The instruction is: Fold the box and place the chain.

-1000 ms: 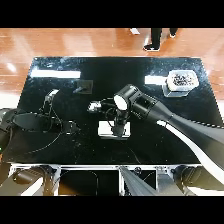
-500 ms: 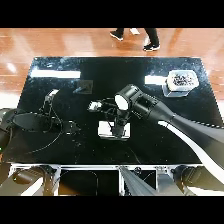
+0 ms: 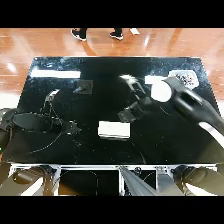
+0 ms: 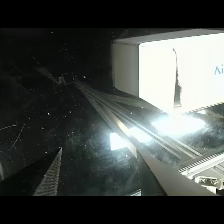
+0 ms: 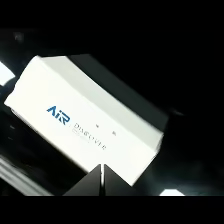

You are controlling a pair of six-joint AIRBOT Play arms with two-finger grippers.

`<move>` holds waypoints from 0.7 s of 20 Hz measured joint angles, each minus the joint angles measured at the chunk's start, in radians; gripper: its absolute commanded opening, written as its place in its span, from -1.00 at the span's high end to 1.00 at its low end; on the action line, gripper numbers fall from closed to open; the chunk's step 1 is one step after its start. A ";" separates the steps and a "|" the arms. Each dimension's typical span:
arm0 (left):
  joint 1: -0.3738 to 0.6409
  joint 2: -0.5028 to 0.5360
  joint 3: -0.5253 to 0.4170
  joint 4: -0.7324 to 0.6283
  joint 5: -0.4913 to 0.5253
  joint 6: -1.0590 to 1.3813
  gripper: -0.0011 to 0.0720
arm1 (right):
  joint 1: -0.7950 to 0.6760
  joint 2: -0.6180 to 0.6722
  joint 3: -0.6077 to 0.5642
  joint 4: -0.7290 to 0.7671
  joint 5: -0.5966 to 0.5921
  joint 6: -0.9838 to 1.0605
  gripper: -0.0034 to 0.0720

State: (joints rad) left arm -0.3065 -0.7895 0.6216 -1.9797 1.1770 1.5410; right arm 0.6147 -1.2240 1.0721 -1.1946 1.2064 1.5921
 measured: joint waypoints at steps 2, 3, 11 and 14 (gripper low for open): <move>0.000 0.000 0.000 -0.008 0.006 0.000 -0.59 | -0.005 0.078 -0.172 0.150 -0.158 0.116 0.83; 0.000 -0.001 0.000 -0.011 0.010 0.000 -0.59 | 0.000 0.098 -0.243 0.222 -0.242 0.157 0.83; 0.000 -0.007 0.000 -0.023 0.015 0.000 -0.59 | 0.016 0.105 -0.409 0.494 -0.484 0.173 0.83; 0.000 -0.008 0.000 -0.023 0.015 0.000 -0.59 | 0.021 0.100 -0.417 0.509 -0.488 0.164 0.83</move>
